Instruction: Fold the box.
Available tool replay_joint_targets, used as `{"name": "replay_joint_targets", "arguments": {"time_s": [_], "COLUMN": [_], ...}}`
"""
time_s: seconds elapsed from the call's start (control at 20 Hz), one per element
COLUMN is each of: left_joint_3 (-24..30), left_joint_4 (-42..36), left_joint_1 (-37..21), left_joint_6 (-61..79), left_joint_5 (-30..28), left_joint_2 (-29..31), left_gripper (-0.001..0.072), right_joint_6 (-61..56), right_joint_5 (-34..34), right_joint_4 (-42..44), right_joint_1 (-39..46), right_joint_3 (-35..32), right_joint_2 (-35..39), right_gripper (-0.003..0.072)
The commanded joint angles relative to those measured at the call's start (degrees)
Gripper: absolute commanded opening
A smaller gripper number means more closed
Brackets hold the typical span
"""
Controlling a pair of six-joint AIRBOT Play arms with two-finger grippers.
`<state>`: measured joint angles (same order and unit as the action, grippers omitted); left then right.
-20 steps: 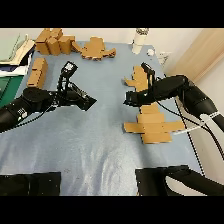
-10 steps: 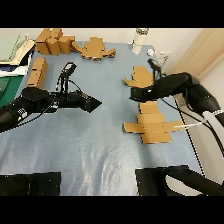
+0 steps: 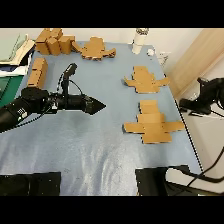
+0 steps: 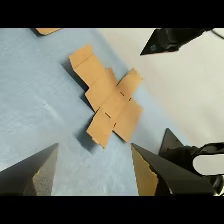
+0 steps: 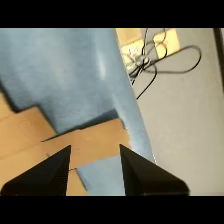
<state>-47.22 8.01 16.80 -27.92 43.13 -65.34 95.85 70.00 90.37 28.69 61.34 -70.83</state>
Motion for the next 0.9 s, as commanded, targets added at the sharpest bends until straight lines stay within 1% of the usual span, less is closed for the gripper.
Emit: {"name": "replay_joint_targets", "arguments": {"time_s": [0.0,0.05,0.15,0.3,0.4,0.6,0.75,0.8,0.85], "left_joint_3": [-0.04,-0.02,-0.02,-0.02,-0.02,-0.02,-0.02,-0.02,-0.02], "left_joint_4": [-2.16,-2.16,-2.14,-2.12,-2.12,-2.45,-2.99,-2.97,-3.02], "left_joint_1": [0.02,0.02,0.02,0.02,0.02,0.00,0.00,0.00,0.00], "left_joint_6": [0.00,0.00,0.00,0.00,0.00,0.00,0.00,0.00,-0.02], "left_joint_5": [1.18,1.33,1.55,1.90,2.08,2.95,3.43,3.69,3.98], "left_joint_2": [-0.02,-0.02,-0.02,-0.02,-0.02,-0.02,-0.02,-0.02,-0.02], "left_gripper": [0.0693,0.0693,0.0693,0.0693,0.0692,0.0693,0.0693,0.0692,0.0693], "right_joint_6": [11.50,13.60,16.06,18.84,20.72,26.95,27.61,27.61,27.61], "right_joint_5": [1.42,1.70,2.60,3.65,5.60,10.23,13.00,14.40,15.80], "right_joint_4": [7.32,8.79,8.72,8.46,8.98,14.60,19.10,21.20,23.15], "right_joint_1": [9.97,10.82,11.63,11.74,11.65,11.69,11.65,11.65,11.65], "right_joint_3": [0.15,0.17,0.50,1.75,2.64,2.75,2.75,2.75,2.75], "right_joint_2": [-7.23,-8.98,-11.43,-12.92,-13.70,-13.75,-13.73,-13.73,-13.66], "right_gripper": [0.0479,0.0479,0.0479,0.0479,0.0479,0.0477,0.0468,0.0439,0.0371]}}
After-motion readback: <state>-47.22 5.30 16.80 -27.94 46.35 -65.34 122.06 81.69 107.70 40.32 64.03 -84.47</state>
